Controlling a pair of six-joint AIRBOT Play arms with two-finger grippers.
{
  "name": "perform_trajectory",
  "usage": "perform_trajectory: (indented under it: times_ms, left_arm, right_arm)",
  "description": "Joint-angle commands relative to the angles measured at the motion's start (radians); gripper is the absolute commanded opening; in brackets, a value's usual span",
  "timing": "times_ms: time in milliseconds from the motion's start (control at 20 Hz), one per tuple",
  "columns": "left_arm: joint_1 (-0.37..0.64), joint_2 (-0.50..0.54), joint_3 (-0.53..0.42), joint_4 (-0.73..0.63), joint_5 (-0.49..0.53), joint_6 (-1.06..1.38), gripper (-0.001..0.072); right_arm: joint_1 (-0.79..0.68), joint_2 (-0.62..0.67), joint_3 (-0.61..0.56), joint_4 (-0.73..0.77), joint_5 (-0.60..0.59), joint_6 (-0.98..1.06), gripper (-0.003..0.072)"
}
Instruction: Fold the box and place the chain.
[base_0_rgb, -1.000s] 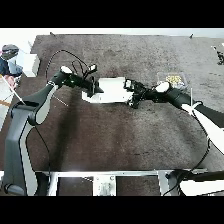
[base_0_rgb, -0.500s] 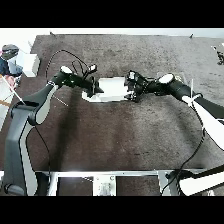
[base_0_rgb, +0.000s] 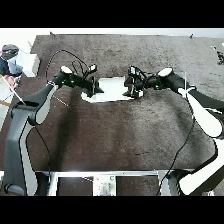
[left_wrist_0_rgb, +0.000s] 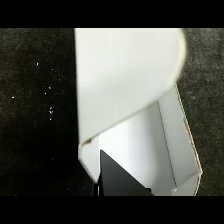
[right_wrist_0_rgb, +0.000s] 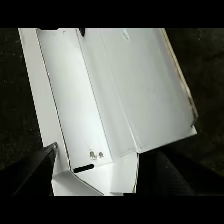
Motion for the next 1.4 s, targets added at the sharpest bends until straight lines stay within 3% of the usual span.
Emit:
perform_trajectory:
  times_ms: [0, 450, 700, 1000, 1050, 1300, 1350]
  left_arm:
    - [0.0, 0.001, 0.001, 0.0, 0.0, 0.0, 0.0012]
    - [0.0, 0.001, 0.001, 0.0, 0.001, 0.0, 0.0013]
    - [0.0, 0.001, 0.001, 0.0, 0.002, 0.001, 0.0012]
    - [0.0, 0.001, 0.001, 0.0, 0.002, 0.001, 0.0012]
    - [0.0, 0.001, 0.001, 0.0, 0.002, 0.0, 0.0012]
    - [0.0, 0.001, 0.001, 0.0, 0.002, 0.0, 0.0012]
    - [0.0, 0.001, 0.001, 0.0, 0.002, 0.001, 0.0013]
  right_arm:
    - [-0.002, -0.063, 0.065, -0.003, 0.082, 0.021, 0.0718]
    - [-0.002, -0.132, 0.082, 0.008, 0.171, 0.018, 0.0709]
    - [-0.001, -0.203, 0.163, 0.013, 0.248, 0.031, 0.0708]
    - [0.001, -0.223, 0.171, 0.013, 0.253, 0.026, 0.0704]
    - [0.002, -0.227, 0.171, 0.013, 0.253, 0.026, 0.0657]
    - [0.003, -0.24, 0.171, 0.013, 0.246, 0.026, 0.0653]
    - [0.003, -0.24, 0.171, 0.008, 0.24, 0.026, 0.0588]
